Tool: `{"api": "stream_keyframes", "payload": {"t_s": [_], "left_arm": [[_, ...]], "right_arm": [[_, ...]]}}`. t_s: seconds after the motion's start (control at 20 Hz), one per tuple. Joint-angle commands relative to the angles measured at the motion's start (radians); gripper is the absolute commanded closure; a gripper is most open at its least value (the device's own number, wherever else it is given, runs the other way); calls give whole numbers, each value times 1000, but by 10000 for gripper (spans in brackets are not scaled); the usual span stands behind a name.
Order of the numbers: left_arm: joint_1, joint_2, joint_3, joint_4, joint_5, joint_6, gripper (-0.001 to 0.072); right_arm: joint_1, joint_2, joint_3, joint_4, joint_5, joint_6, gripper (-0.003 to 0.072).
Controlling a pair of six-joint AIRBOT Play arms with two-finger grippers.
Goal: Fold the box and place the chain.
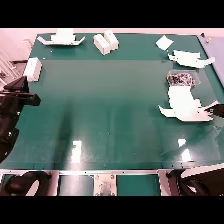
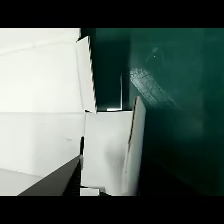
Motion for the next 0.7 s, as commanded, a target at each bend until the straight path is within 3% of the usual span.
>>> {"api": "stream_keyframes", "payload": {"t_s": [0.0, 0.3, 0.4, 0.45, 0.65], "left_arm": [[0, 0, 0, 0, 0, 1, 688], [0, 0, 0, 0, 0, 1, 688], [0, 0, 0, 0, 1, 1, 688], [0, 0, 0, 0, 1, 1, 688], [0, 0, 0, 0, 1, 1, 688]], "right_arm": [[1, -20, 0, 11, 2, -6, 337], [1, -21, 1, 26, 21, -40, 507], [1, -21, 1, 26, 68, -55, 591], [1, -21, 1, 26, 96, -55, 668], [-1, -21, 0, 27, 259, -27, 671]]}}
